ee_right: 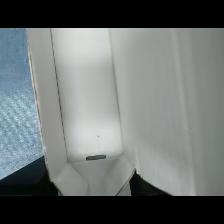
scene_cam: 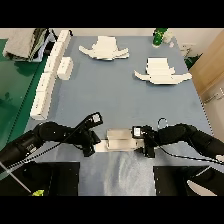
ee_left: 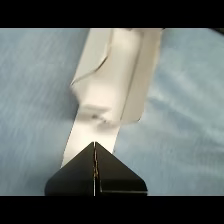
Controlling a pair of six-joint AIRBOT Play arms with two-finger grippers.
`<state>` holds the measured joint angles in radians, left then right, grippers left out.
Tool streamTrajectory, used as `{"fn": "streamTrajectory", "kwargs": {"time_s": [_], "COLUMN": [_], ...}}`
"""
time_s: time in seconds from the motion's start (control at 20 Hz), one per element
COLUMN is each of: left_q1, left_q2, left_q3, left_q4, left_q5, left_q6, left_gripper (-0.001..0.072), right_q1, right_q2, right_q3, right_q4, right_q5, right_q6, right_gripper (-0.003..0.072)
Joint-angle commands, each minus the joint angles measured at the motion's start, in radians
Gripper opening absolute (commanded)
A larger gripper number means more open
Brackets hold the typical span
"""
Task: Fold the box.
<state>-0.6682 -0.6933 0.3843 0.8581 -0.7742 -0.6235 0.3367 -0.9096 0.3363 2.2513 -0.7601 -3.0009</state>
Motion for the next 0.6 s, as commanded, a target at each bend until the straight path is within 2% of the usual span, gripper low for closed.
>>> {"fn": "streamTrajectory", "kwargs": {"time_s": [0.0,0.1,0.25,0.4,0.45,0.55], "left_q1": [0.069,0.114,0.153,0.214,0.239,0.28], "left_q2": [0.139,0.225,0.306,0.284,0.262,0.207], "left_q3": [0.001,0.001,0.001,-0.013,-0.029,-0.06], "left_q4": [0.345,0.421,0.425,0.454,0.428,0.281], "left_q5": [-0.163,-0.184,-0.126,-0.2,-0.22,-0.224], "left_q6": [-0.414,-0.59,-0.787,-1.002,-1.022,-0.972], "left_gripper": [0.0013,0.0014,0.0013,0.0013,0.0013,0.0013], "right_q1": [0.0,0.0,0.0,0.0,0.0,0.0], "right_q2": [0.001,0.001,0.001,0.001,0.001,0.001], "right_q3": [0.001,0.001,0.001,0.001,0.001,0.001], "right_q4": [0.0,0.0,0.0,0.0,0.0,0.0], "right_q5": [0.0,0.0,0.0,0.0,0.0,0.0], "right_q6": [0.0,0.0,0.0,0.0,0.0,0.0], "right_gripper": [0.0517,0.0518,0.0517,0.0518,0.0517,0.0518]}}
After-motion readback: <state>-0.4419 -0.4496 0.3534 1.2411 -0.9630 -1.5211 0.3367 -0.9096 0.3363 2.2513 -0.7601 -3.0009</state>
